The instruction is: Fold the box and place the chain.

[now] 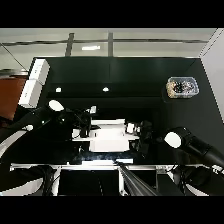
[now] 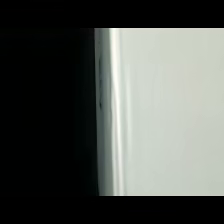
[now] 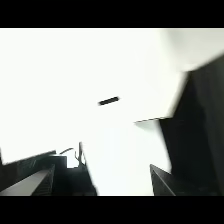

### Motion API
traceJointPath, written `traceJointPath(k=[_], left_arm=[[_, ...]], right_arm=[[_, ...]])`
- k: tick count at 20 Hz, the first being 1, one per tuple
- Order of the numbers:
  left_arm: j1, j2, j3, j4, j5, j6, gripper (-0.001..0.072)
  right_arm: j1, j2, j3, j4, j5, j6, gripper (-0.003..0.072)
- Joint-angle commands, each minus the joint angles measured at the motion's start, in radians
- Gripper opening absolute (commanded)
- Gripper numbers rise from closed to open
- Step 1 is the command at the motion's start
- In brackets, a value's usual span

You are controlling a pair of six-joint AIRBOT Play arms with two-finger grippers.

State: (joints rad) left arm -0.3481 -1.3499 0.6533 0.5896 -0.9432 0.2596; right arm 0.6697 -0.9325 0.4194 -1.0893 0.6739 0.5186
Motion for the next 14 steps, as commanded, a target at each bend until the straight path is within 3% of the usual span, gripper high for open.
traceJointPath(k=[1,5,10,14], left_arm=[[-0.001,-0.001,0.001,0.005,0.000,0.003,0.0033],[-0.001,-0.001,0.001,0.005,-0.001,-0.002,0.0033],[-0.001,-0.001,0.001,0.005,-0.003,-0.002,0.0033],[-0.001,-0.002,0.001,0.005,-0.003,-0.002,0.0033]], right_arm=[[0.016,-0.013,0.000,0.021,0.089,-0.092,0.0720],[0.055,-0.058,0.000,0.154,0.066,-0.203,0.0720],[0.117,-0.108,0.000,0.147,-0.083,-0.246,0.0720],[0.118,-0.113,0.000,0.151,-0.111,-0.247,0.0720]])
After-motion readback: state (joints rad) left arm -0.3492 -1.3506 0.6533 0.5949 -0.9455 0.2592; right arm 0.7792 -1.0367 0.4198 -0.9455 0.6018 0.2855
